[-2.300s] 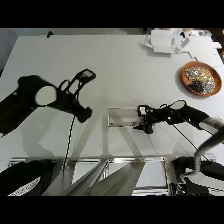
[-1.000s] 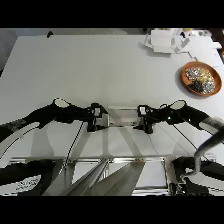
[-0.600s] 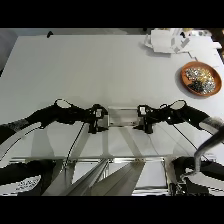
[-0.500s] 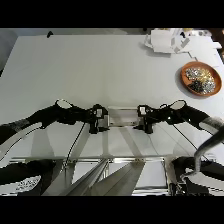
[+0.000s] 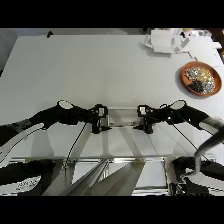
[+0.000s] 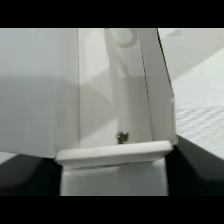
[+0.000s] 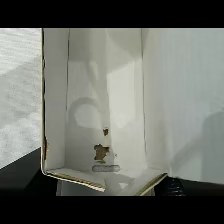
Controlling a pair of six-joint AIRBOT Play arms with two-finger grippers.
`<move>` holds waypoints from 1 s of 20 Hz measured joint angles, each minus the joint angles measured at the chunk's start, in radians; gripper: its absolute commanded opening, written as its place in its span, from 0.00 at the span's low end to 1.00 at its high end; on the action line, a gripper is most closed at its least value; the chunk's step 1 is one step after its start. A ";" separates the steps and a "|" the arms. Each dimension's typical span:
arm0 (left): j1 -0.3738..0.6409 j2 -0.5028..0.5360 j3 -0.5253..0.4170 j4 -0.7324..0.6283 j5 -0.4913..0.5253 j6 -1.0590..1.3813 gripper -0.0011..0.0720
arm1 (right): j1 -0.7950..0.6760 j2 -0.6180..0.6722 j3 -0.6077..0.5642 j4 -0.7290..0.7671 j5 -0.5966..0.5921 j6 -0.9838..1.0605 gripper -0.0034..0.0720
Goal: Fold the box and place the chain.
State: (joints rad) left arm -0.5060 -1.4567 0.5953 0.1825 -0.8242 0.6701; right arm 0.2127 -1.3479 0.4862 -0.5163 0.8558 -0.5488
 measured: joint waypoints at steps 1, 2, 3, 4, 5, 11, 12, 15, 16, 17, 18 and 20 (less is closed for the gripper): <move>-0.001 0.000 0.000 -0.001 0.001 0.000 0.28 | 0.000 0.000 0.000 0.000 0.000 0.000 0.44; -0.003 0.000 0.000 -0.002 0.002 0.000 0.20 | 0.000 0.000 0.000 0.000 0.000 0.000 0.44; -0.003 0.000 0.000 -0.003 0.004 0.000 0.20 | 0.000 0.000 0.000 0.000 0.000 0.000 0.44; -0.004 0.000 0.000 -0.004 0.006 0.000 0.20 | 0.000 0.000 0.000 0.000 0.000 0.000 0.44; -0.005 0.000 0.000 -0.005 0.007 0.000 0.20 | 0.000 0.000 0.000 0.000 0.000 0.000 0.44; -0.005 0.000 0.000 -0.008 0.009 0.000 0.20 | 0.000 0.000 0.000 0.000 0.000 0.000 0.44; -0.005 0.000 0.000 -0.009 0.009 0.000 0.20 | 0.000 0.000 0.000 0.000 0.000 0.000 0.44; -0.005 0.000 0.000 -0.009 0.008 0.000 0.20 | 0.000 0.000 0.000 0.000 0.000 0.001 0.44; -0.005 0.000 0.000 -0.010 0.008 -0.001 0.20 | 0.000 0.000 0.000 0.000 0.000 0.001 0.44; -0.005 0.000 0.000 -0.010 0.008 -0.001 0.20 | 0.000 0.000 0.000 0.000 0.000 0.001 0.44; -0.005 0.000 0.000 -0.010 0.008 -0.001 0.20 | 0.000 0.000 0.000 0.000 0.000 0.001 0.44; -0.005 0.000 0.000 -0.010 0.008 -0.001 0.20 | 0.000 0.000 0.000 0.000 0.000 0.001 0.44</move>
